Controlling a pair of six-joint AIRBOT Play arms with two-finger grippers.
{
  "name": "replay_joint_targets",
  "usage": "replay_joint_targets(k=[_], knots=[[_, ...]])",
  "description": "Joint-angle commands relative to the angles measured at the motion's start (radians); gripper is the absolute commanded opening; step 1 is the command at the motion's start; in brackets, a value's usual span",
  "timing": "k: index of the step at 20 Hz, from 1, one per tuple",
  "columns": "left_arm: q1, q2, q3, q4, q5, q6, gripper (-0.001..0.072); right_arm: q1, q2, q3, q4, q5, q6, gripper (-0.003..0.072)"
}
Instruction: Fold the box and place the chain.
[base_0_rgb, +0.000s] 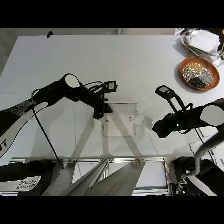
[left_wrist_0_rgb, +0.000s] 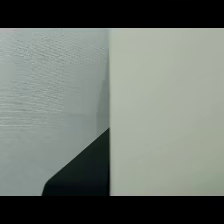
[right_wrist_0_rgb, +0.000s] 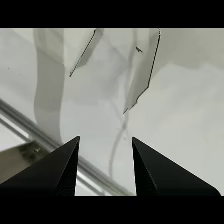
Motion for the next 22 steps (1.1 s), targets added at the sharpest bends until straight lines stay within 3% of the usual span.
replay_joint_targets(k=[1,22], knots=[[-0.003,-0.011,-0.003,-0.009,0.049,0.032,0.0003,0.0,0.003,0.001,-0.002,-0.054,0.002,0.0368],[-0.048,-0.1,-0.003,-0.095,0.116,0.119,0.0004,0.0,0.003,0.001,-0.004,-0.114,-0.002,0.0367]])
